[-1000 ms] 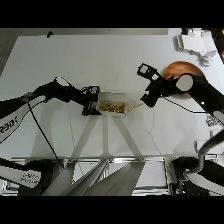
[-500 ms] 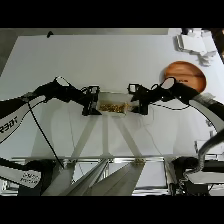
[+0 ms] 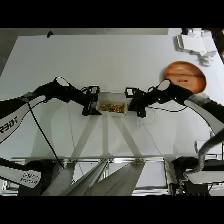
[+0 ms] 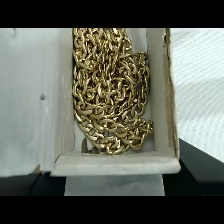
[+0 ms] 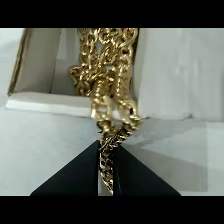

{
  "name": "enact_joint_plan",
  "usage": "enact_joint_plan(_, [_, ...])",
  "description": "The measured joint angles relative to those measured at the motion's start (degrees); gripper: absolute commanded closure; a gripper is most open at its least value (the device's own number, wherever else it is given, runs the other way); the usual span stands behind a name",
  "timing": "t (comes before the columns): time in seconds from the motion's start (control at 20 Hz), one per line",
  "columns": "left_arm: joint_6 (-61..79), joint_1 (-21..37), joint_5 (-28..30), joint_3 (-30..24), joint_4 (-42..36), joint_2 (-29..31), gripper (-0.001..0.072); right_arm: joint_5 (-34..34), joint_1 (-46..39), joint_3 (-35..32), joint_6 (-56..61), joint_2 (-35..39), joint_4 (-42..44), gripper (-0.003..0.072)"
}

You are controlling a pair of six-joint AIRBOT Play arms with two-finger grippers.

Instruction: Fold the box and place the chain.

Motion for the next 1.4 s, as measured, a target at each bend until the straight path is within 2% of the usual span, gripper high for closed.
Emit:
enact_joint_plan(0.35, [0.0,0.0,0.0,0.0,0.0,0.0,0.0633,1.5,0.4,0.3,12.0,11.1,-5.0,0.0680])
enact_joint_plan(0.6, [0.0,0.0,0.0,0.0,0.0,0.0,0.0633,4.5,4.6,3.7,21.1,17.0,-7.1,0.0680])
enact_joint_plan(1.1, [0.0,0.0,0.0,0.0,0.0,0.0,0.0633,3.7,15.1,18.1,30.9,14.4,-6.2,0.0680])
enact_joint_plan(1.4, [0.0,0.0,0.0,0.0,0.0,0.0,0.0633,2.7,16.7,23.4,31.7,12.6,-4.6,0.0680])
